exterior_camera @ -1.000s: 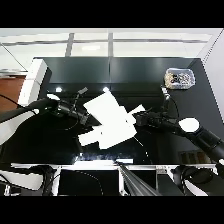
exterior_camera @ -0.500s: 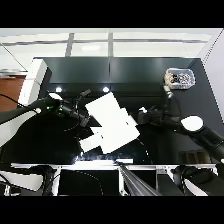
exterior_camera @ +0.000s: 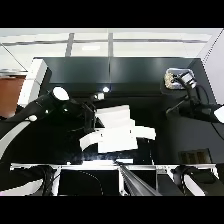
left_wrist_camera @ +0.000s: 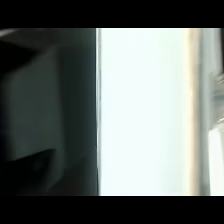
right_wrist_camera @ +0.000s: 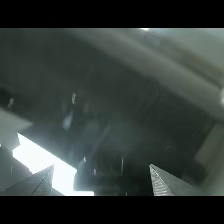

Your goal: Fold the box and place the chain.

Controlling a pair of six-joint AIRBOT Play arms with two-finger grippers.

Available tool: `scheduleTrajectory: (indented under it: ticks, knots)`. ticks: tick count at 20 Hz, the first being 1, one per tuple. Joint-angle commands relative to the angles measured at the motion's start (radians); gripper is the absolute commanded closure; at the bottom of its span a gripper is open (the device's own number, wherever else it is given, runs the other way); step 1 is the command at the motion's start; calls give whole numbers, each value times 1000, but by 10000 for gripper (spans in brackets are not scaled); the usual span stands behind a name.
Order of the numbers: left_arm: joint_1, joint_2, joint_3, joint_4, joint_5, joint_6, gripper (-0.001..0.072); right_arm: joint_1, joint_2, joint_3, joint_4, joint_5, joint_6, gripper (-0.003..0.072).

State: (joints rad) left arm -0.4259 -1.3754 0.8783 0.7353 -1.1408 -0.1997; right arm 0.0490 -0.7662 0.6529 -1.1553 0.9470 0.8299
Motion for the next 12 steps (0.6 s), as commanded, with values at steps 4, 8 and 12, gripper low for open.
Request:
scheduleTrajectory:
  ticks: [4, 8, 12]
  knots:
    - [-128, -19, -4, 136, 203, 17, 684, 128, 2, -102, -1, 15, -109, -17]
    - [-126, -70, -5, 136, 198, 8, 684, 244, 2, -143, -9, -74, -110, -14]
    - [-126, -89, -4, 137, 196, 8, 683, 297, 1, -161, -13, -127, -144, -17]
